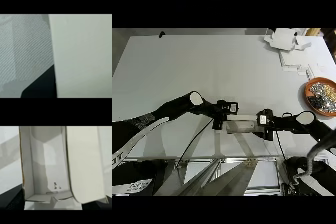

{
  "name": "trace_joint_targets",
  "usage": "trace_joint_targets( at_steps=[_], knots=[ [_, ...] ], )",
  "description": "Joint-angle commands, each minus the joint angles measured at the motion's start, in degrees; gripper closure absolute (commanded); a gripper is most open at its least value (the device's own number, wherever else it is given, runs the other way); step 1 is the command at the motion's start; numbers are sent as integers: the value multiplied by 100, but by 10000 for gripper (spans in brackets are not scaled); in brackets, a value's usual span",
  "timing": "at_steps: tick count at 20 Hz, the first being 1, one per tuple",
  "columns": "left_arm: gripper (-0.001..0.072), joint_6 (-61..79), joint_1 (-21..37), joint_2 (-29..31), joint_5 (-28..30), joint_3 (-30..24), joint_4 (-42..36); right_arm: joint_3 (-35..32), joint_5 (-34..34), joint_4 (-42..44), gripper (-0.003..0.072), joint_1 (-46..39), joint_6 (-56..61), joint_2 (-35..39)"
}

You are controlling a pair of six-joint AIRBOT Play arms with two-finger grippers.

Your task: Fold the box and place the chain.

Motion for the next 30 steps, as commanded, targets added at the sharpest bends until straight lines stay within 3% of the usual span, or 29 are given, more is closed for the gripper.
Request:
trace_joint_targets(
  at_steps=[1, 14, 16, 24, 26, 27, 30],
  knots=[
    [696, -2, 2, 4, 4, 4, 0, 2, 105, 273, 36, -44, -474, -455],
    [696, -2, 4, 4, 4, 4, 2, 2, 243, 774, 56, -428, -1019, -815],
    [696, -2, 2, 4, 2, 4, 0, 2, 243, 859, 161, -428, -1019, -815],
    [696, -2, 2, 4, 4, 4, 0, -35, 199, 804, 166, -428, -1014, -815],
    [696, -2, 2, 4, 4, 7, 2, -35, 195, 807, 116, -428, -1014, -815],
    [696, -2, 2, 4, 2, 4, 2, -35, 184, 807, 27, -428, -1014, -815],
    [696, -2, 2, 4, 2, 4, 2, -109, 42, 841, 12, -431, -1019, -815]
  ],
)
